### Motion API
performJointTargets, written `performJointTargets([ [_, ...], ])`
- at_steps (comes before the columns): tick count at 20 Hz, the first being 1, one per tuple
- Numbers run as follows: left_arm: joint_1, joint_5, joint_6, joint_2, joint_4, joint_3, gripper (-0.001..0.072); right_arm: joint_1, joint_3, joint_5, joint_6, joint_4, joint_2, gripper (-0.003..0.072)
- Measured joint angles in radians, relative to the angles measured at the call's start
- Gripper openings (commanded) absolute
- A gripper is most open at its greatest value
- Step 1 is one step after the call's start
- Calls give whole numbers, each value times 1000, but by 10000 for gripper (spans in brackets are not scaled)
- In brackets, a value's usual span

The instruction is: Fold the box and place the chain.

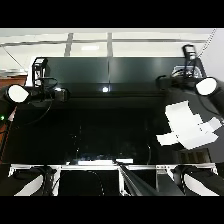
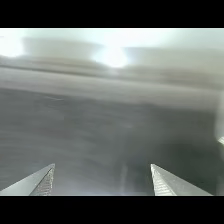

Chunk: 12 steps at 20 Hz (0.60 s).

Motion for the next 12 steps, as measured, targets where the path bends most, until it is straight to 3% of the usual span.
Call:
performJointTargets([
  [3, 0, -32, -14, 0, -10, 0, 700, -209, 42, 146, 123, -227, -3, 707],
  [5, 0, -46, -23, 0, -26, 0, 700, -369, 58, 228, 131, -300, -11, 707],
  [8, -2, -61, -29, 0, -47, 0, 700, -553, 69, 379, -48, -335, -53, 707],
  [12, -2, -71, -32, 0, -89, 0, 700, -669, 73, 507, -308, -329, -128, 707],
])
